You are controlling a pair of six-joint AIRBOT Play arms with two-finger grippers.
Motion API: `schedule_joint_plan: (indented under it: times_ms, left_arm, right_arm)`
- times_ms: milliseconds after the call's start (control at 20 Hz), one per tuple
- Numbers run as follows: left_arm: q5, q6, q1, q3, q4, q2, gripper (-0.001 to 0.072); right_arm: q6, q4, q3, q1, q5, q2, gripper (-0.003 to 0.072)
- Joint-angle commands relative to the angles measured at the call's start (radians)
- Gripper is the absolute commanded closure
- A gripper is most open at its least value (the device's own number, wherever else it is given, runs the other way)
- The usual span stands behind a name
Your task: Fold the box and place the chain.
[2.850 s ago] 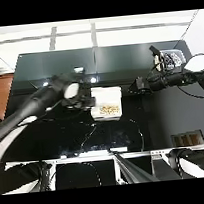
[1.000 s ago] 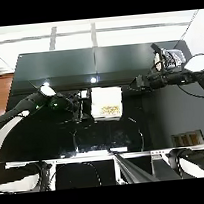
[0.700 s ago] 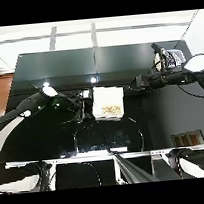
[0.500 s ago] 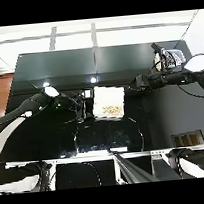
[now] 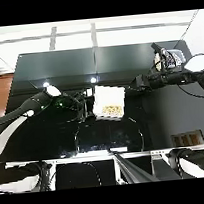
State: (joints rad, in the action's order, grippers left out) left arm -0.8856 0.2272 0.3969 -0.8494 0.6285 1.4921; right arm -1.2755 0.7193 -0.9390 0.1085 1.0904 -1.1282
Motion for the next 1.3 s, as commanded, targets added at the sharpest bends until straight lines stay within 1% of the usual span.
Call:
schedule_joint_plan:
  times_ms: [0,250,300,350,400,450,500,600,650,700,750,900,1100,1250]
  left_arm:
    - [0.031,0.027,0.030,-0.002,0.003,0.000,0.0008]
    - [0.032,0.027,0.033,-0.002,0.004,0.000,0.0009]
    - [0.027,0.030,0.033,-0.002,0.010,0.000,0.0018]
    - [0.014,0.035,0.034,-0.002,0.011,0.000,0.0047]
    - [0.013,0.035,0.034,-0.002,0.011,0.000,0.0159]
    - [0.013,0.034,0.034,-0.002,0.011,0.000,0.0295]
    - [0.013,0.034,0.034,-0.002,0.011,0.000,0.0321]
    - [0.014,0.018,0.034,-0.002,0.010,0.000,0.0321]
    - [0.017,-0.007,0.034,-0.002,0.010,0.000,0.0321]
    - [0.022,-0.035,0.034,-0.001,0.010,0.000,0.0321]
    - [0.027,-0.058,0.034,-0.001,0.010,0.000,0.0321]
    - [0.046,-0.079,0.034,-0.001,0.010,0.000,0.0321]
    - [0.079,-0.082,0.048,-0.001,0.011,0.000,0.0321]
    - [0.112,-0.084,0.067,-0.001,0.010,0.000,0.0321]
  right_arm:
    - [0.000,0.000,0.000,0.000,0.000,0.001,0.0308]
    - [0.000,0.000,0.000,0.000,0.000,0.000,0.0308]
    - [0.000,0.000,0.000,0.000,0.000,0.000,0.0308]
    - [0.000,0.000,0.000,0.000,0.000,0.000,0.0308]
    - [0.000,0.000,0.000,0.000,0.000,0.000,0.0308]
    - [0.000,0.000,0.000,0.000,0.000,0.000,0.0308]
    - [0.000,0.000,0.000,0.000,-0.005,0.000,0.0307]
    - [0.000,0.000,0.000,0.000,-0.063,0.000,0.0305]
    - [0.000,0.000,0.000,0.000,-0.103,0.000,0.0252]
    - [0.001,0.000,0.000,0.000,-0.131,-0.001,-0.0013]
    - [0.010,-0.001,-0.004,0.000,-0.151,-0.008,-0.0034]
    - [0.034,-0.005,-0.042,0.001,-0.196,-0.057,-0.0034]
    - [0.129,-0.004,-0.077,0.021,-0.264,-0.141,-0.0034]
    - [0.233,-0.003,-0.077,0.065,-0.269,-0.199,-0.0034]
